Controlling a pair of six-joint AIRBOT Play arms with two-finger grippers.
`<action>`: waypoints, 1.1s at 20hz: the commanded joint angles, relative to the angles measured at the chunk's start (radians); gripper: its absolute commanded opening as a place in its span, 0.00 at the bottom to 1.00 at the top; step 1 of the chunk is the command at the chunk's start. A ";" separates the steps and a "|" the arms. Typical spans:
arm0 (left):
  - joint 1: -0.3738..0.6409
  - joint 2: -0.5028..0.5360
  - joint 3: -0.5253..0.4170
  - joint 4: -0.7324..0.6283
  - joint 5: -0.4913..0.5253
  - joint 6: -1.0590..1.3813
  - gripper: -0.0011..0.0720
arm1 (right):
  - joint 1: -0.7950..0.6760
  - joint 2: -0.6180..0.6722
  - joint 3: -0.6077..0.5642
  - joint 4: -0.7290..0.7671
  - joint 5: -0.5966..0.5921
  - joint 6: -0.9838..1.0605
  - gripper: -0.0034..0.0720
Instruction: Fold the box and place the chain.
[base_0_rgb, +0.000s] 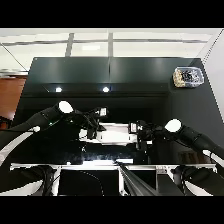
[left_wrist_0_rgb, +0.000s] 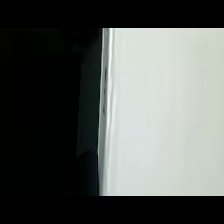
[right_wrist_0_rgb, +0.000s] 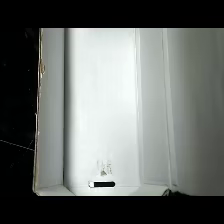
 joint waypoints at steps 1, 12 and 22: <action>0.000 -0.001 0.000 0.000 0.003 -0.001 0.06 | 0.003 -0.014 0.000 -0.004 -0.008 -0.010 0.98; 0.000 -0.001 0.000 0.000 0.003 -0.001 0.06 | 0.047 -0.018 0.000 -0.046 -0.065 0.045 0.98; 0.000 -0.001 0.000 -0.001 0.004 -0.001 0.06 | 0.047 -0.021 0.000 -0.072 -0.087 0.086 0.98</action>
